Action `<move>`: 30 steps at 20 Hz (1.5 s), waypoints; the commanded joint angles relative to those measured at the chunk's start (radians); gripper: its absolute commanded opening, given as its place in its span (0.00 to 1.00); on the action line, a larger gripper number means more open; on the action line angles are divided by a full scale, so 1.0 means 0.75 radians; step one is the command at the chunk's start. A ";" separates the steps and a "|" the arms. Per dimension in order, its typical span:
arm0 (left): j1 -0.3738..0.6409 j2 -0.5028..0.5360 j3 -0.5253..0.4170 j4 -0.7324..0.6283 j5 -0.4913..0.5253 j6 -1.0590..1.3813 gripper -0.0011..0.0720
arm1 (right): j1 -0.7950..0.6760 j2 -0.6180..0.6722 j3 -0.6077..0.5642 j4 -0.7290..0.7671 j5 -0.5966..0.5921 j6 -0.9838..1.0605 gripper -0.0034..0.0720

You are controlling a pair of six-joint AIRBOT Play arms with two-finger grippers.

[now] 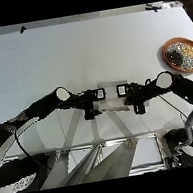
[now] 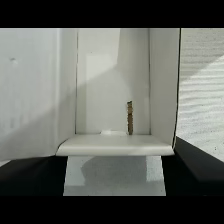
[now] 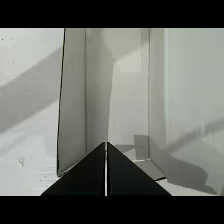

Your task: Fold the box and place the chain.

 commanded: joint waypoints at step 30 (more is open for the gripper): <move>-0.001 -0.001 0.002 -0.002 0.000 -0.001 0.03 | -0.375 -0.085 -0.154 -0.060 -0.021 1.508 0.06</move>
